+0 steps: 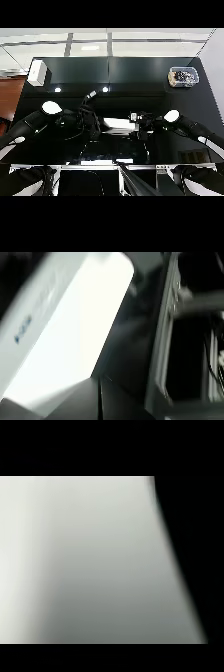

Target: Fold the box and place the chain.

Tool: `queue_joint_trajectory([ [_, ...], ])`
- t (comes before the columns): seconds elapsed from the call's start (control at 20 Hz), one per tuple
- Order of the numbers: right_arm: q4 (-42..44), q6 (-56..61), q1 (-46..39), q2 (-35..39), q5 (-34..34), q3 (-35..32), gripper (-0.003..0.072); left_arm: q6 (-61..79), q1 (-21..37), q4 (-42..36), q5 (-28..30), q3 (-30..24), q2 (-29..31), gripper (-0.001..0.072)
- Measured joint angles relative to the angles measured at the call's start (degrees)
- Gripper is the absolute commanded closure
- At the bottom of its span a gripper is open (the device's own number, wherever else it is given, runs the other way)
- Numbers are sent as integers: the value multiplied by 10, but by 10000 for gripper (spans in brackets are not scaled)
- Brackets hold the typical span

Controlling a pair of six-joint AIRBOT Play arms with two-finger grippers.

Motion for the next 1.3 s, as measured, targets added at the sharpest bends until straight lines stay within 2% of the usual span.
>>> queue_joint_trajectory([
  [0.15, 0, 0, 0, 0, 0, 0, 491, 88, 2, -82, 99, -5, -3, 682],
  [0.25, 0, 0, 0, 0, 0, 0, 491, 116, 2, -92, 148, -5, -14, 683],
  [0.5, 0, 0, 0, 0, 0, 0, 491, 60, 1, -5, 189, 22, -74, 683],
  [0.75, 0, 0, 0, 0, 0, 0, 491, 2, 1, 67, 143, 53, -134, 683],
  [1.0, 0, 0, 0, 0, -1, 0, 491, -21, 20, 107, 82, 99, -152, 685],
  [1.15, 0, 0, 0, 0, -2, 0, 491, -83, 57, 164, 13, 152, -123, 685],
  [1.3, 0, 0, 0, 0, -2, 0, 491, -128, 99, 236, -45, 173, -59, 685],
])
